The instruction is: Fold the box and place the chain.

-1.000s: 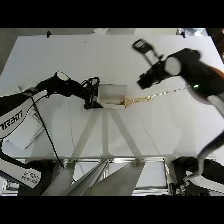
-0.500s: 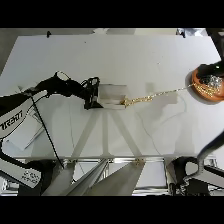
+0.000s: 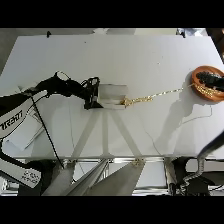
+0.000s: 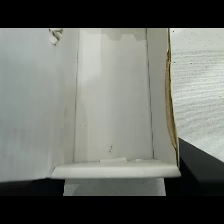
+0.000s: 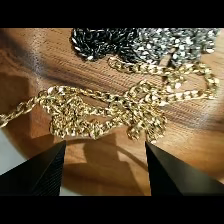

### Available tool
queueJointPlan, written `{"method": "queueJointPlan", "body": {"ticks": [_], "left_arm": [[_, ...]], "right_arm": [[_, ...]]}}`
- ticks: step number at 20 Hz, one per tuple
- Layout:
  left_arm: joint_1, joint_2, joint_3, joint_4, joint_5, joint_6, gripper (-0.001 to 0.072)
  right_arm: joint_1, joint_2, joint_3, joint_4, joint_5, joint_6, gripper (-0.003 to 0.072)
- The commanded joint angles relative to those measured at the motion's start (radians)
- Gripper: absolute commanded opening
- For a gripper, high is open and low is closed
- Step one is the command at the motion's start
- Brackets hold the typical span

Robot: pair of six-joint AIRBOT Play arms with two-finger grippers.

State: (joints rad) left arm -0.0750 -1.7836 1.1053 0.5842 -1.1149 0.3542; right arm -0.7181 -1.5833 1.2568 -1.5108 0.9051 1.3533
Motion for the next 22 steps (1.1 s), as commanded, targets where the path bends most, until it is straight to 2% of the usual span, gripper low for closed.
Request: {"method": "queueJointPlan", "body": {"ticks": [1,4,6,7,9,10,15,22], "left_arm": [[0.000,0.000,0.000,0.000,0.000,0.000,0.0335],[0.000,0.000,0.000,0.000,0.000,0.000,0.0335],[0.000,0.000,0.000,0.000,0.000,0.000,0.0335],[0.000,0.000,0.000,0.000,0.000,0.000,0.0335],[0.000,0.000,0.000,0.000,0.001,0.000,0.0335],[0.000,0.000,0.000,0.000,0.000,0.000,0.0335],[0.000,0.000,0.000,0.000,0.000,0.000,0.0335],[0.000,0.000,0.000,0.000,0.000,0.000,0.0335]], "right_arm": [[-0.011,-0.089,0.000,0.038,-0.031,0.003,0.0557],[-0.011,-0.129,0.000,0.042,-0.018,0.004,0.0554],[-0.011,-0.145,0.000,0.041,-0.005,0.003,0.0514],[-0.011,-0.148,0.000,0.042,-0.005,0.003,0.0439],[-0.011,-0.148,0.000,0.051,-0.006,-0.001,0.0073],[-0.011,-0.146,0.000,0.056,-0.003,-0.002,0.0011],[0.028,-0.097,0.000,0.060,0.016,-0.078,0.0010],[0.167,0.105,0.001,0.054,0.013,-0.108,0.0009]]}}
